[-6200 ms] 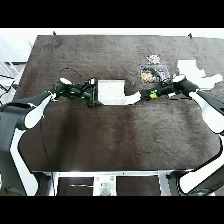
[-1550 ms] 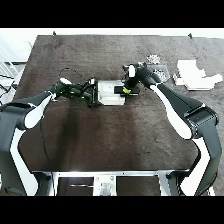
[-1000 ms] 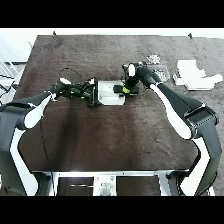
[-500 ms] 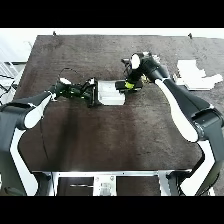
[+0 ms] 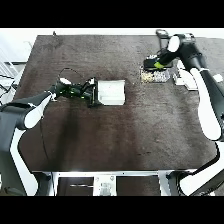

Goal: Fold the box and place the chain.

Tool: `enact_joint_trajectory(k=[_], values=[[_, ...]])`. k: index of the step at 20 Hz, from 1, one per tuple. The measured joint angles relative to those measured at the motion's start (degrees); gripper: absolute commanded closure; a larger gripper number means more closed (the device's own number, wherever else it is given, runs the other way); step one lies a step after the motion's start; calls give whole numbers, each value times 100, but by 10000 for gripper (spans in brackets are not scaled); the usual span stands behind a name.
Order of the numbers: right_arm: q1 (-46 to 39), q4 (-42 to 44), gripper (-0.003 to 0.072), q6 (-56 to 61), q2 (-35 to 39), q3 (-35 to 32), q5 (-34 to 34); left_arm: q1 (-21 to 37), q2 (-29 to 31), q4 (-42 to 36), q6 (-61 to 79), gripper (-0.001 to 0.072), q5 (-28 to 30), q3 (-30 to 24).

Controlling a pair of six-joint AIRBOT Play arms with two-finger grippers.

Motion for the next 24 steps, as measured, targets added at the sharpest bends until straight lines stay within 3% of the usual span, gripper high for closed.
enact_joint_trajectory(k=[5, 17, 21, 24], values=[[-581, 809, 307, -741, -603, 0, -584, 0, 0, 0, 0, 373, 4, 0], [-691, 1506, 332, -1355, -1335, 37, -1279, 0, 0, 0, -2, 373, 17, 0], [-629, 1543, 453, -1379, -1414, 63, -1322, 0, 0, 0, -2, 373, 17, 0], [-560, 1565, 676, -1512, -1434, 79, -1331, 0, 0, 2, 0, 373, 17, 0]])
